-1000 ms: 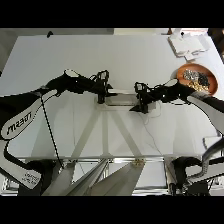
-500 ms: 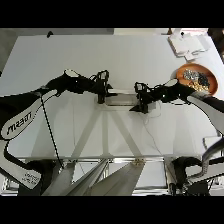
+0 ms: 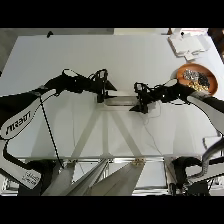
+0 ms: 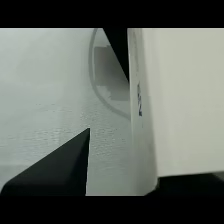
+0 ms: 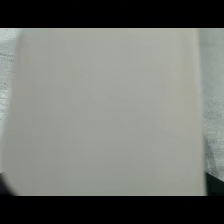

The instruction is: Fold the box and place the chain.

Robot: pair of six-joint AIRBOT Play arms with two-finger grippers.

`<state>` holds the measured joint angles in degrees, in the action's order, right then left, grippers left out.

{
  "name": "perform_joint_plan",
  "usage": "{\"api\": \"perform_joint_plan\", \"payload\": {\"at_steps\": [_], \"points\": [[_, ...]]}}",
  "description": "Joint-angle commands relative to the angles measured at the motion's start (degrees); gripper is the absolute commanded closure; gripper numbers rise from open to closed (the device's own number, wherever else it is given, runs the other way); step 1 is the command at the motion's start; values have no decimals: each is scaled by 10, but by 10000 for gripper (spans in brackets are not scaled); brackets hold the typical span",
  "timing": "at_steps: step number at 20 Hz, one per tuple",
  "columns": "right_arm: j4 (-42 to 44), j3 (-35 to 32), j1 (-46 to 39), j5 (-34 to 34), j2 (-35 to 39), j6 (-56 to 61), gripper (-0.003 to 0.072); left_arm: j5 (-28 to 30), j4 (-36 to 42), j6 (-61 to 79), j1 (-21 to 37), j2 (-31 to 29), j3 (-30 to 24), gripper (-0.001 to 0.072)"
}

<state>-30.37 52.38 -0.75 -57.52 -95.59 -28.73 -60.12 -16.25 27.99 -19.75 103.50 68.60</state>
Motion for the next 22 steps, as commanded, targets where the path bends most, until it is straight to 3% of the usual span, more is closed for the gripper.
{"api": "perform_joint_plan", "payload": {"at_steps": [1, 4, 9, 14, 15, 16, 17, 20, 22], "points": [[0, 0, 0, -1, 0, 2, 264, -3, -5, 0, 11, -16, 0, 361], [0, 0, 0, -1, 0, 2, 264, -17, -61, -14, 37, -51, 0, 361], [0, 0, 0, -1, 0, 2, 264, -55, -229, -96, 61, -115, 0, 361], [0, 0, 0, -1, 0, 2, 264, -165, -286, -188, 60, -147, 0, 369], [0, 0, 0, -1, 0, 2, 264, -185, -286, -205, 57, -147, 0, 424], [0, 0, 0, -1, 0, 2, 264, -203, -286, -230, 52, -147, 0, 586], [0, 0, 0, -1, 0, 2, 264, -219, -284, -242, 44, -147, 0, 695], [0, 0, 0, -1, 0, 2, 264, -209, -231, -242, 16, -146, 0, 700], [0, 0, 0, -1, 0, 2, 264, -166, -183, -242, 0, -143, 0, 700]]}}
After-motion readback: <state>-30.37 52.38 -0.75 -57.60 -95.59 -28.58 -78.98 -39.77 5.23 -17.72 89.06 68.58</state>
